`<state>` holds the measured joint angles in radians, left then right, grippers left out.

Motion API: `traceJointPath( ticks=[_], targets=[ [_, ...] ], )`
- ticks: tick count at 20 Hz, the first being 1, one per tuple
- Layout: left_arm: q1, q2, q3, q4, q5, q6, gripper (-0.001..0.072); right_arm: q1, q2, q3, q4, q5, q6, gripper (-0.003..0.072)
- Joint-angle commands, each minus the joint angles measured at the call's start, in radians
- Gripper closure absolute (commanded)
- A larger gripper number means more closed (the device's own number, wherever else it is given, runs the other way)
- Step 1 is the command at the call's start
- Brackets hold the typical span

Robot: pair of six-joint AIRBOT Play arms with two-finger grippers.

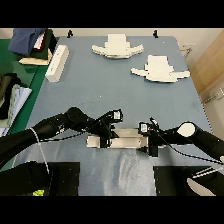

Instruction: Fold the box.

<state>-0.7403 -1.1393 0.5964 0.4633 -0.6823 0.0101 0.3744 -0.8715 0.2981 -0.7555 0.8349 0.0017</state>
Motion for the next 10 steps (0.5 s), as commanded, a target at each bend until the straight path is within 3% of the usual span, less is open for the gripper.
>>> traceJointPath(
  ticks=[1, 3, 10],
  targets=[
    [0.000, 0.000, 0.001, 0.001, 0.000, 0.000, 0.0694, -0.001, 0.000, 0.000, 0.009, -0.009, -0.002, 0.0028],
    [0.000, 0.000, 0.001, 0.001, 0.000, 0.000, 0.0694, -0.001, 0.000, 0.000, 0.008, -0.009, -0.002, 0.0094],
    [0.000, 0.000, 0.001, 0.001, 0.000, 0.000, 0.0694, -0.001, 0.004, 0.000, 0.000, -0.003, -0.002, 0.0093]
  ],
)
